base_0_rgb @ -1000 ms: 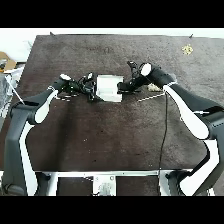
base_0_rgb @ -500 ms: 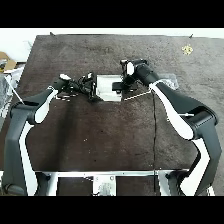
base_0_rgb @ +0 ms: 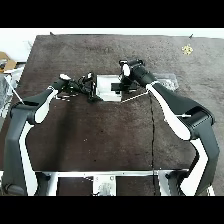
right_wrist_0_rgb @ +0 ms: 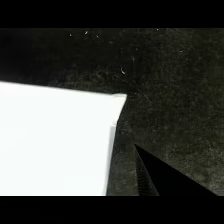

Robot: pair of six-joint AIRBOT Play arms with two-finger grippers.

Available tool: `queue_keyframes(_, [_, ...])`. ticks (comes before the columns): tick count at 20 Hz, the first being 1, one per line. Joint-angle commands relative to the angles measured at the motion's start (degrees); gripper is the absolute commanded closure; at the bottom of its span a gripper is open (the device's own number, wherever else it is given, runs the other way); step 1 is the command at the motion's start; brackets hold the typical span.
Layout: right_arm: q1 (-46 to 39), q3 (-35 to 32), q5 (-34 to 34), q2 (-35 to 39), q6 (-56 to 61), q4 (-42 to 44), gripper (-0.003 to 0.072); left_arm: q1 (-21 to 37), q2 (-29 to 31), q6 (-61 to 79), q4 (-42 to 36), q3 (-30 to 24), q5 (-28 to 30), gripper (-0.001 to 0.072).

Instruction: Fold the box and place the chain.

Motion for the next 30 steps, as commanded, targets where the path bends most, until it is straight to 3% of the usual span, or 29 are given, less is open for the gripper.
queue_keyframes(1, [0.0, 0.2, 0.2, 2.9, -0.4, -0.4, 0.0225, 0.0, 0.0, 0.0, 0.0, 0.0, 0.0, 0.0235])
queue_keyframes(15, [0.0, 0.2, 2.9, 1.6, -0.8, -0.6, 0.0224, 0.0, 0.0, 0.0, 0.0, 0.0, 0.0, 0.0235])
queue_keyframes(26, [-2.9, 0.1, 3.9, 9.1, -7.8, -1.7, 0.0225, 0.0, 0.0, 0.0, 0.0, 0.0, 0.0, 0.0235])
queue_keyframes(27, [-3.5, 0.1, 4.2, 9.1, -10.0, -1.7, 0.0239, 0.0, 0.0, 0.0, 0.0, 0.0, 0.0, 0.0235])
queue_keyframes(28, [-4.4, 0.0, 4.4, 9.2, -11.4, -1.7, 0.0332, 0.0, 0.0, 0.0, 0.0, 0.0, 0.0, 0.0235])
queue_keyframes(30, [-6.9, 0.0, 4.7, 9.8, -11.7, -1.9, 0.0612, 0.0, 0.0, 0.0, 0.0, 0.0, 0.0, 0.0235])
